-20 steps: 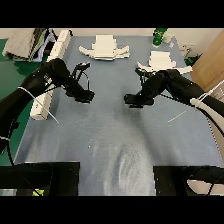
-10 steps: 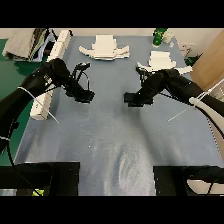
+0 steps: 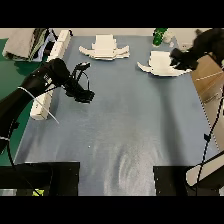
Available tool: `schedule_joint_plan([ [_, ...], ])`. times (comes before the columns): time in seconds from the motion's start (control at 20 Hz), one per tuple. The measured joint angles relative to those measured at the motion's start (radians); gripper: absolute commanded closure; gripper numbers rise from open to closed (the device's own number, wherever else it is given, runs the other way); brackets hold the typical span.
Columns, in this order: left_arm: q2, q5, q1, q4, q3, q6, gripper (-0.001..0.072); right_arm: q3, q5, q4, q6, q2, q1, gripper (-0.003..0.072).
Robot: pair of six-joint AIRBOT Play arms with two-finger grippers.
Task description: Fold the box.
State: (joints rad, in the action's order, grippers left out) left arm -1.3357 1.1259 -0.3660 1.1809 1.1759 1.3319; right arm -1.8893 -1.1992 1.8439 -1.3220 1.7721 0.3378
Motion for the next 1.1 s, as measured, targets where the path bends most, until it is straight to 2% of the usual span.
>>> schedule_joint_plan([
  [0.15,0.0,0.0,0.0,0.0,0.0,0.0,0.0698,-0.101,0.105,0.032,-0.076,0.127,0.155,0.0363],
  [0.35,0.0,0.0,0.0,0.0,0.0,0.0,0.0698,-0.143,0.267,0.052,-0.138,0.247,0.248,0.0365],
  [0.6,0.0,0.0,0.0,0.0,0.0,0.0,0.0698,-0.156,0.39,0.117,-0.214,0.362,0.274,0.037],
  [0.9,0.0,0.0,0.0,0.0,0.0,0.0,0.0698,-0.159,0.476,0.248,-0.301,0.41,0.28,0.0371],
  [1.05,0.0,0.0,0.0,0.0,0.0,0.0,0.0698,-0.159,0.502,0.313,-0.328,0.415,0.275,0.0461],
  [1.1,0.0,0.0,0.0,0.0,0.0,0.0,0.0698,-0.159,0.504,0.326,-0.333,0.417,0.273,0.0461],
])
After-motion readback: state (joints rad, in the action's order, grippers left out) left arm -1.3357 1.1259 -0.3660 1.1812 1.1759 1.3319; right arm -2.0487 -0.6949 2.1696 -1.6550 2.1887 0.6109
